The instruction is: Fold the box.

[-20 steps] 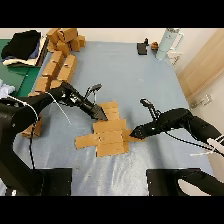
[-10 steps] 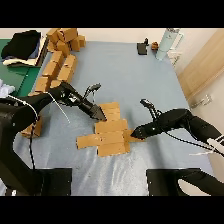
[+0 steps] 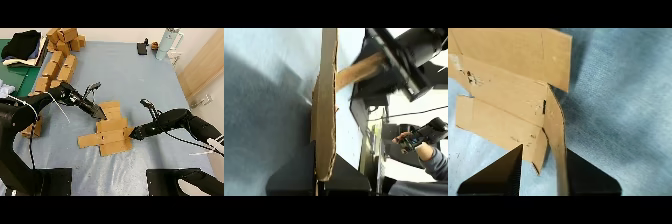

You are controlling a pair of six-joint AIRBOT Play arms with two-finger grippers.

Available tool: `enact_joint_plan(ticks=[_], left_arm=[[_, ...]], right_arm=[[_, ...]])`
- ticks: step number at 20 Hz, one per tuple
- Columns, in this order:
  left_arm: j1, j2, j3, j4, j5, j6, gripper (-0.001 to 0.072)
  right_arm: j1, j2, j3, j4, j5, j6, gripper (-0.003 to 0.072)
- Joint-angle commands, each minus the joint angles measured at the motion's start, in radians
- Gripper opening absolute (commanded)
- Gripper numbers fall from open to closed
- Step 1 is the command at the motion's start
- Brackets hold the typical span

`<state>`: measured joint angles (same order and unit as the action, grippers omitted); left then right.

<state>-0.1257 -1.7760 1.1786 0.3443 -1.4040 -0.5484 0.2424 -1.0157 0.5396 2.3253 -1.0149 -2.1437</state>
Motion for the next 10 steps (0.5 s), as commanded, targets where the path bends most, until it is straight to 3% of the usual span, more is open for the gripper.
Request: enact_joint_plan(ticks=[1,6,8,9,10], left_arm=[[0.000,0.003,0.008,-0.042,0.025,0.069,0.0012],[-0.043,0.124,-0.010,-0.002,0.142,0.140,0.0009],[-0.082,0.211,-0.047,0.005,0.243,0.209,0.0009],[-0.108,0.253,-0.073,0.010,0.291,0.250,0.0009],[-0.139,0.293,-0.106,0.024,0.349,0.284,0.0008]], right_arm=[[0.000,0.001,0.007,-0.040,0.048,0.072,0.0358],[-0.075,0.001,0.152,-0.355,0.092,0.422,0.0358],[-0.128,0.001,0.222,-0.463,0.090,0.570,0.0316],[-0.154,0.001,0.249,-0.483,0.091,0.604,0.0259],[-0.174,0.001,0.266,-0.480,0.092,0.607,0.0259]])
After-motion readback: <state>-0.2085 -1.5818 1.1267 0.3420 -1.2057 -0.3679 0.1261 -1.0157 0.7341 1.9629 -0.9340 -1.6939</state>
